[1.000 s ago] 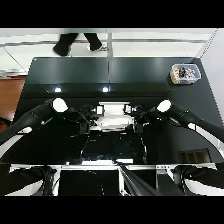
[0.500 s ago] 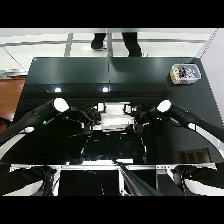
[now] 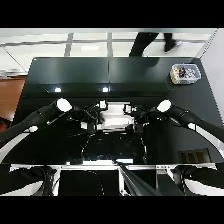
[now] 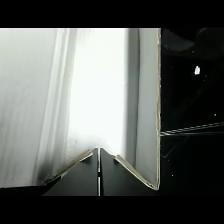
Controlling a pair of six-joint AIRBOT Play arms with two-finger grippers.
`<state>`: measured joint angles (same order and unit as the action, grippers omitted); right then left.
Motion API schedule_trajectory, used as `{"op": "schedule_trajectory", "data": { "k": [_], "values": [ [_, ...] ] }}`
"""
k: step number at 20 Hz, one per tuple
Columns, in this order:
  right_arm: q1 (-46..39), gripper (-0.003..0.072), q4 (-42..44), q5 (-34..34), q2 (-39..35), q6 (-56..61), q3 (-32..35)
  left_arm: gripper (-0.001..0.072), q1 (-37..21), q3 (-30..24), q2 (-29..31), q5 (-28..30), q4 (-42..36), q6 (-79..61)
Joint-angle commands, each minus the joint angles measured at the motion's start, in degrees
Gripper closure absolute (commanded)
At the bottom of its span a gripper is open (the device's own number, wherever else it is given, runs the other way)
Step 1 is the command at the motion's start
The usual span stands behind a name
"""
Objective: Fold the box and place the chain.
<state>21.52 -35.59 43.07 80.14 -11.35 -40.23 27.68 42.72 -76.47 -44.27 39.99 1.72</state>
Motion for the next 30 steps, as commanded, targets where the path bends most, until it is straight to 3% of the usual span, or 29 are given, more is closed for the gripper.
{"op": "schedule_trajectory", "data": {
  "k": [1, 2, 3, 4, 5, 6, 7, 10, 14, 17, 19, 22, 26, 30],
  "values": [
    [0.0, 0.0486, 0.0, 0.0, 0.0, 0.0, 0.0, 0.0557, 0.1, 0.0, -0.1, 0.6, -0.4, 0.2],
    [0.0, 0.0487, 0.0, 0.0, 0.0, 0.0, 0.0, 0.0299, 0.2, 0.0, -0.1, 1.1, -0.4, 0.2],
    [0.0, 0.0487, 0.0, 0.0, 0.0, 0.0, 0.0, 0.0419, 0.1, 0.0, -0.1, 0.7, -0.4, 0.3],
    [0.0, 0.0487, 0.0, 0.0, 0.0, 0.0, 0.0, 0.0630, 0.1, 0.0, 0.1, 0.5, 0.2, 0.2],
    [0.0, 0.0487, 0.0, 0.0, 0.0, 0.0, 0.0, 0.0515, 0.1, 0.0, 0.2, 0.3, 0.1, 0.5],
    [0.0, 0.0487, 0.0, 0.0, 0.0, 0.0, 0.0, 0.0498, 0.1, 0.1, 0.6, 0.3, 0.3, 2.5],
    [0.0, 0.0487, 0.0, 0.0, 0.0, 0.0, 0.0, 0.0684, -0.4, 0.1, 1.7, 0.1, 0.6, 5.2],
    [0.0, 0.0487, 0.0, 0.0, 0.0, 0.0, 0.0, 0.0683, -4.7, 0.5, 8.2, -5.0, 4.7, 17.1],
    [0.0, 0.0487, 0.0, 0.0, 0.0, 0.0, 0.0, 0.0683, -13.0, 0.3, 18.2, -10.4, 21.0, 39.3],
    [0.0, 0.0486, 0.0, 0.0, 0.0, 0.0, 0.0, 0.0682, -22.0, -1.5, 18.0, -14.8, 26.0, 65.3],
    [0.0, 0.0486, 0.0, 0.0, 0.0, 0.0, 0.0, 0.0682, -28.5, -4.5, 14.3, -19.0, 18.9, 74.1],
    [0.0, 0.0487, 0.0, 0.0, 0.0, 0.0, 0.0, 0.0683, -34.1, -8.9, 5.7, -23.1, 0.2, 66.9],
    [0.0, 0.0486, 0.0, 0.0, 0.0, 0.0, 0.0, 0.0684, -30.7, -8.2, -4.1, -18.6, -4.0, 65.3],
    [0.0, 0.0486, 0.0, 0.0, 0.0, 0.0, 0.0, 0.0684, -22.9, -6.2, -7.6, -17.5, -9.9, 58.9]
  ]
}}
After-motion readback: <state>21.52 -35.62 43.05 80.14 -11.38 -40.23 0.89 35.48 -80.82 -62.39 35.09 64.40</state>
